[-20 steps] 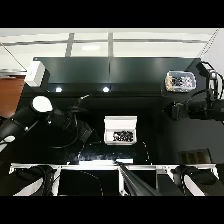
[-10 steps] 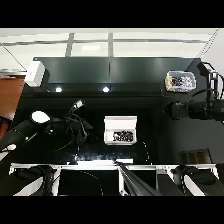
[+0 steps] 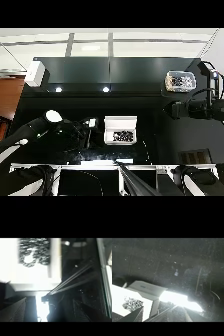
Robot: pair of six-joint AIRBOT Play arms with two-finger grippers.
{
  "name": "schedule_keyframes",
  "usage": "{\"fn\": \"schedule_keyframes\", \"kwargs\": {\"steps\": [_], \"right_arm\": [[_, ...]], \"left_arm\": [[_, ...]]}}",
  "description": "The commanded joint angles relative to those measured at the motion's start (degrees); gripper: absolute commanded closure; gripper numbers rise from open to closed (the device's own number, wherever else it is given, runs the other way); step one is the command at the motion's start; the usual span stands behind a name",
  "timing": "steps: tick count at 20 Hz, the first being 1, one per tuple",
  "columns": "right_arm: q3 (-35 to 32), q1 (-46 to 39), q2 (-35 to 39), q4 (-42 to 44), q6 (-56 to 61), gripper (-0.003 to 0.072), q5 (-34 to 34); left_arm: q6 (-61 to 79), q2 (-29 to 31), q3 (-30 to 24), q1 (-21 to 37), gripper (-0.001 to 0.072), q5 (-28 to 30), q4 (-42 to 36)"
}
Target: Fold the box and place the chain.
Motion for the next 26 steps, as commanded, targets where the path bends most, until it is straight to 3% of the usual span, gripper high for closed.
{"fn": "schedule_keyframes", "kwargs": {"steps": [1,7,26], "right_arm": [[0.04,0.02,0.02,-0.04,0.04,0.0111,-0.24],[0.02,0.02,0.02,-0.02,0.15,0.0111,-0.61],[-0.09,0.02,0.02,-0.02,0.22,0.0111,-0.59]], "left_arm": [[0.55,-1.97,0.66,-2.86,-0.0003,2.78,-0.37],[0.57,-2.21,0.83,-2.93,-0.0003,3.8,-5.14],[-2.69,-2.58,1.49,-6.62,-0.0001,9.94,-6.12]]}}
